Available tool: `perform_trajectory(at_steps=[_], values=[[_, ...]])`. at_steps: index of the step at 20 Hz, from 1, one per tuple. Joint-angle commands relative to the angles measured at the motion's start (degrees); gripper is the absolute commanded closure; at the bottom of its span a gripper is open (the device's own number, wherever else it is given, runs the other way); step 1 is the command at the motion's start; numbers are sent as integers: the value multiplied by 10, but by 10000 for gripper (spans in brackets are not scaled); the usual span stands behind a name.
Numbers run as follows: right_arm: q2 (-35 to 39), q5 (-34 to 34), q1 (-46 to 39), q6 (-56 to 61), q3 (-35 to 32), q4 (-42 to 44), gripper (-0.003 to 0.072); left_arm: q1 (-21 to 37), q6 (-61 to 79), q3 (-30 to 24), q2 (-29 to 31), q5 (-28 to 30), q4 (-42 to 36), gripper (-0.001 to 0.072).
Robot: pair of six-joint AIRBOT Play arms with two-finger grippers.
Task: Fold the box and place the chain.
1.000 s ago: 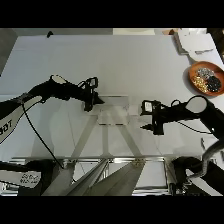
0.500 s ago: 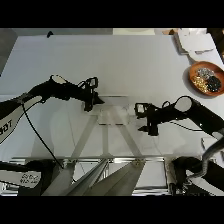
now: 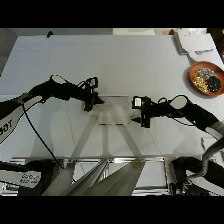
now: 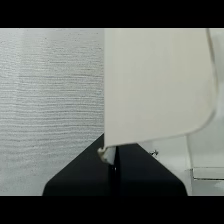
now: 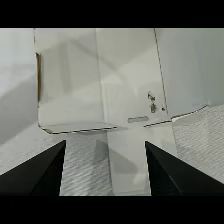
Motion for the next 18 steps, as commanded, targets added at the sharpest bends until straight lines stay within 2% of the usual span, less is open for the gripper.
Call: perform_trajectory(at_steps=[1, 18], values=[[-26, -11, 1, -50, 0, 12, 146, 0, 0, 0, 0, 0, 0, 695], [-63, -21, 23, -65, -1, 42, 146, -1, 0, 0, 0, 0, 0, 695]])
